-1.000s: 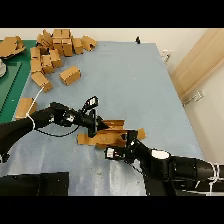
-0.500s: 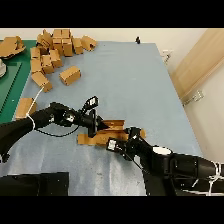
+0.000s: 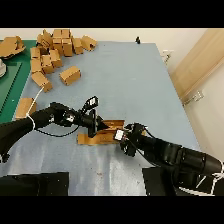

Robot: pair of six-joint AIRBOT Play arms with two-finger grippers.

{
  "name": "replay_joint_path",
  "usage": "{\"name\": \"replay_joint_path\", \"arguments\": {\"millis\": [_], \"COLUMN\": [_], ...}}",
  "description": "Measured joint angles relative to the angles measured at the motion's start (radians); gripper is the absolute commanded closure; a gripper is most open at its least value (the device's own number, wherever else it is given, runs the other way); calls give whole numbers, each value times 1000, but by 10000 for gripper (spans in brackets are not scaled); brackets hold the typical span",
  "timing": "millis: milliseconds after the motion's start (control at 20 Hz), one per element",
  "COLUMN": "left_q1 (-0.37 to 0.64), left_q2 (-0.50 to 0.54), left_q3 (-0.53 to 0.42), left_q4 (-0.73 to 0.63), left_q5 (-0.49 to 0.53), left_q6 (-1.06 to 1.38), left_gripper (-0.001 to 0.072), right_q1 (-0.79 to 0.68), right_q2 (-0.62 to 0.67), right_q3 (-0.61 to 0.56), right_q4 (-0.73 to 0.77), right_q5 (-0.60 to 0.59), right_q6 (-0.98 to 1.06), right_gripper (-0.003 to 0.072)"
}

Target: Fold the box.

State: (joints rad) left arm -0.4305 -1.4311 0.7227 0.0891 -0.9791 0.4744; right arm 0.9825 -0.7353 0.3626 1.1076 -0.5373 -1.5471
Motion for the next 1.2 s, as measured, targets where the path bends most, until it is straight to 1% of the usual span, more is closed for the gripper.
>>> {"name": "replay_joint_path", "arguments": {"millis": [150,350,450,600,800,950,1200], "left_q1": [0,0,0,0,0,0,0], "left_q2": [0,0,0,0,0,0,0], "left_q3": [0,0,0,0,0,0,0], "left_q4": [0,0,0,0,0,0,0], "left_q5": [0,0,0,0,0,0,0], "left_q6": [0,0,0,0,0,0,0], "left_gripper": [699,699,699,700,699,699,699], "right_q1": [-121,-279,-350,-425,-474,-486,-492], "right_q2": [3,-8,-41,-119,-218,-252,-270], "right_q3": [-6,-6,7,53,114,130,138], "right_q4": [219,579,766,951,1053,1073,1072], "right_q5": [54,77,50,-32,-141,-157,-174], "right_q6": [-251,-663,-883,-1135,-1335,-1398,-1432], "right_gripper": [-34,-34,-34,-34,-34,-34,-33]}}
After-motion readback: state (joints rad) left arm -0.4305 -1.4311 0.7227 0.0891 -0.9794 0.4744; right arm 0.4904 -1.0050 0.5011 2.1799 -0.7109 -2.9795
